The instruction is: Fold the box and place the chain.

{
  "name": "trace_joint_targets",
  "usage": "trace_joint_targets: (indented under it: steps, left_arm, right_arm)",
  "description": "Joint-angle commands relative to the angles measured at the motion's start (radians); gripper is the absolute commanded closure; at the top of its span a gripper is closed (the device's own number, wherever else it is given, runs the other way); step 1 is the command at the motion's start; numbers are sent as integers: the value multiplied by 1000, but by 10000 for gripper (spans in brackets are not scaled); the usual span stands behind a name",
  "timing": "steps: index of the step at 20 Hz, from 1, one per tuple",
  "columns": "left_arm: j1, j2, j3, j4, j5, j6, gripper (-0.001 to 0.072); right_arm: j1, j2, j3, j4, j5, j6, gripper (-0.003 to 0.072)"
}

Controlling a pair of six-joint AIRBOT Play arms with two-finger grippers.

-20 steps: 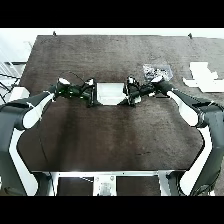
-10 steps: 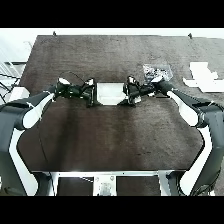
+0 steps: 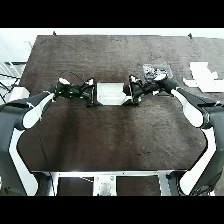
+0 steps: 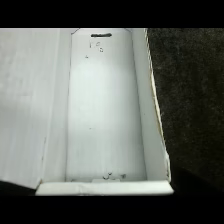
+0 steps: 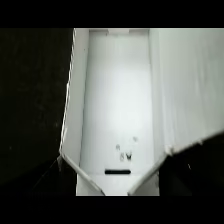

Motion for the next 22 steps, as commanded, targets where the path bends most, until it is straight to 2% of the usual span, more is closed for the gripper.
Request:
trace_joint_targets:
  steps: [1, 4, 6, 7, 8, 9, 14, 18, 22]
  left_arm:
    - [0, -1, 0, 0, -1, 0, 195]
    - [0, -1, 0, 0, -1, 0, 194]
    - [0, -1, 0, 0, -1, 0, 194]
    - [0, -1, 0, 0, -1, 0, 194]
    - [0, -1, 0, 0, -1, 0, 194]
    - [0, -1, 0, 0, -1, 0, 194]
    - [0, -1, 0, 0, 0, 0, 194]
    - [0, -1, 0, 0, 0, 0, 194]
    - [0, -1, 0, 0, 0, 0, 194]
  right_arm:
    - [-45, 43, 1, -48, 0, 60, -34]
    - [-85, 100, 1, -47, 0, 100, -34]
    - [-99, 135, 1, -36, 25, 204, -16]
    - [-98, 145, 1, -9, 73, 253, 260]
    - [-93, 145, 0, 16, 137, 245, 623]
    - [-84, 144, -2, 43, 173, 233, 667]
    - [-22, 130, -5, 130, 110, 232, 672]
    - [14, 128, -6, 205, -76, 236, 672]
    - [23, 113, -5, 214, -257, 288, 673]
